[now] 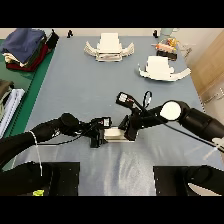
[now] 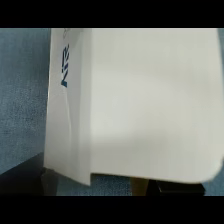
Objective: Fold the box.
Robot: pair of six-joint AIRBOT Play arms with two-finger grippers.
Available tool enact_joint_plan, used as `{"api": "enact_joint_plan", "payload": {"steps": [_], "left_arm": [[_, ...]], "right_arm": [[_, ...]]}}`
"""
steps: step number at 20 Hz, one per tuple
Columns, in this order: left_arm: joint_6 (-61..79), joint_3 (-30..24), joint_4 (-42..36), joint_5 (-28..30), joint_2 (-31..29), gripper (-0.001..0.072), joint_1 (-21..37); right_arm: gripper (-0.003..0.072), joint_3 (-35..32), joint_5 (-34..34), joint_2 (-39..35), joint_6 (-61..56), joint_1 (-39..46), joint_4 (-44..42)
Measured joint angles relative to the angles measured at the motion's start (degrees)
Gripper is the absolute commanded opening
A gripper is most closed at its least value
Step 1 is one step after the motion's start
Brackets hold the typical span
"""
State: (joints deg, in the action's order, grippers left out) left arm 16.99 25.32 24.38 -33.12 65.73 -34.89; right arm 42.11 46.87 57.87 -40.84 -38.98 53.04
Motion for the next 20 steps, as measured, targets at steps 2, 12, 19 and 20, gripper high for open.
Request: {"api": "enact_joint_plan", "payload": {"steps": [2, 12, 19, 20], "left_arm": [[0.0, 0.0, 0.0, 0.0, 0.0, 0.0505, 0.0], [0.0, 0.0, 0.0, 0.0, 0.0, 0.0505, 0.0], [0.0, 0.0, 0.0, 0.0, 0.0, 0.0505, 0.0], [0.0, 0.0, 0.0, 0.0, 0.0, 0.0505, 0.0]], "right_arm": [[0.0001, -1.5, -3.7, -1.2, 0.6, -3.1, 1.8], [0.0504, -8.9, -14.4, -6.9, 1.4, -12.6, 16.9], [0.061, -9.4, -15.0, -7.3, 3.8, -13.6, 21.0], [0.061, -9.4, -15.0, -7.3, 4.1, -13.9, 21.2]]}}
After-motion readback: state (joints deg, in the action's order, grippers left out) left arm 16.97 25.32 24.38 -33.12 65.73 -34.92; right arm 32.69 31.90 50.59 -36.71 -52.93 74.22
